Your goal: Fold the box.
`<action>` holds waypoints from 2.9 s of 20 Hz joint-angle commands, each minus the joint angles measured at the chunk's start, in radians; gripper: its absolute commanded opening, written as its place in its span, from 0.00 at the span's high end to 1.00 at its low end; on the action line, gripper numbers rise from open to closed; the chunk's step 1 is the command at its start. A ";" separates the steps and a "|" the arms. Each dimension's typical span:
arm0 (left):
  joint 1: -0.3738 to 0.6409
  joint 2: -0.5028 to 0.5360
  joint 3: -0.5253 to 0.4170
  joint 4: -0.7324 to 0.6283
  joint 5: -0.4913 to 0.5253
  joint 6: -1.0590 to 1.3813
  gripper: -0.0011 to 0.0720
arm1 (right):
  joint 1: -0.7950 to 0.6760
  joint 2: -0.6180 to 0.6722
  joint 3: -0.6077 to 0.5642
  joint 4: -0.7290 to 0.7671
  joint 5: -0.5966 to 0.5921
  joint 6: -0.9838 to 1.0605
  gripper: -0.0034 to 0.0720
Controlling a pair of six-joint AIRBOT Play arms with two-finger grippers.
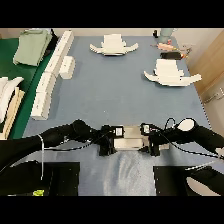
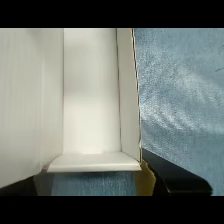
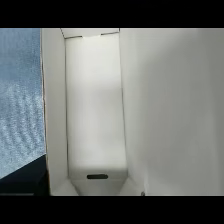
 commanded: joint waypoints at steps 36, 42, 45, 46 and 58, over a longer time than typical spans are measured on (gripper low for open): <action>-0.010 -0.003 0.002 -0.034 0.015 0.021 0.27 | -0.002 0.000 0.002 -0.030 0.002 0.009 0.00; -0.010 -0.003 0.002 -0.034 0.015 0.021 0.27 | -0.003 0.019 0.002 -0.058 0.024 0.010 0.00; -0.010 -0.003 0.002 -0.034 0.015 0.021 0.27 | -0.017 0.085 0.002 -0.069 0.032 0.010 0.00; -0.010 -0.003 0.002 -0.034 0.015 0.021 0.27 | -0.034 0.111 0.002 -0.070 0.036 0.010 0.00; -0.010 -0.003 0.002 -0.034 0.015 0.021 0.27 | -0.143 0.357 0.002 -0.130 0.222 0.219 0.00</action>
